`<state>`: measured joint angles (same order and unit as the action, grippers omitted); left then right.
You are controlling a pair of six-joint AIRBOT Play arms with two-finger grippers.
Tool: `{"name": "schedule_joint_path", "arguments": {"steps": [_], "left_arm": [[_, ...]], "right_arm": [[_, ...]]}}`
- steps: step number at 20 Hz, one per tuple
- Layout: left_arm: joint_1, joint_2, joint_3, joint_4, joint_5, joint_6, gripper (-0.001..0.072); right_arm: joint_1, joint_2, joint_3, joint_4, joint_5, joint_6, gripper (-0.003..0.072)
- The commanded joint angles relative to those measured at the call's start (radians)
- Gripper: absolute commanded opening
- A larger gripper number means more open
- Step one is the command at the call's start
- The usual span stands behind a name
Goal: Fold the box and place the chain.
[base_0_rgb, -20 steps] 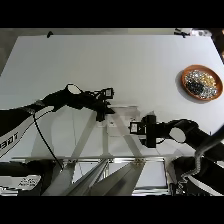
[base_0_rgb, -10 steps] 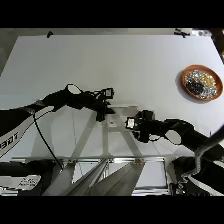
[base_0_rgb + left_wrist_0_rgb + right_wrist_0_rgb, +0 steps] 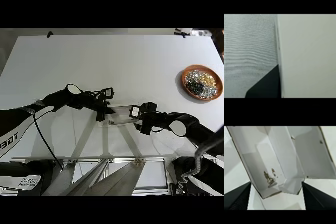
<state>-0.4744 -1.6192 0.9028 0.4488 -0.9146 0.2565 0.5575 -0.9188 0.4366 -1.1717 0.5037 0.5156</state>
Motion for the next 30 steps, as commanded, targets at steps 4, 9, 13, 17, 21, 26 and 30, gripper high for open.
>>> {"name": "schedule_joint_path", "arguments": {"steps": [4,9,13,17,21,26,30], "left_arm": [[0.0,0.0,0.001,0.001,-0.002,0.001,0.0012],[0.0,0.0,0.001,0.001,-0.002,0.001,0.0012],[0.0,0.0,0.001,0.001,-0.002,0.001,0.0012],[0.0,0.0,0.001,0.001,-0.002,0.001,0.0012],[0.0,0.0,0.001,0.001,-0.002,0.001,0.0012],[0.0,0.0,0.001,0.001,-0.002,0.001,0.0012],[0.0,0.0,0.001,0.001,-0.002,0.001,0.0012]], "right_arm": [[-0.094,-0.001,0.006,0.121,0.043,-0.186,0.0704],[-0.124,-0.046,0.006,0.287,0.08,-0.379,0.0701],[-0.125,-0.095,0.006,0.319,0.052,-0.448,0.07],[-0.125,-0.095,0.016,0.319,0.048,-0.52,0.07],[-0.162,-0.095,0.029,0.32,0.069,-0.524,0.0692],[-0.203,-0.096,0.033,0.334,0.165,-0.676,0.0682],[-0.207,-0.108,0.033,0.412,0.16,-0.812,0.0682]]}}
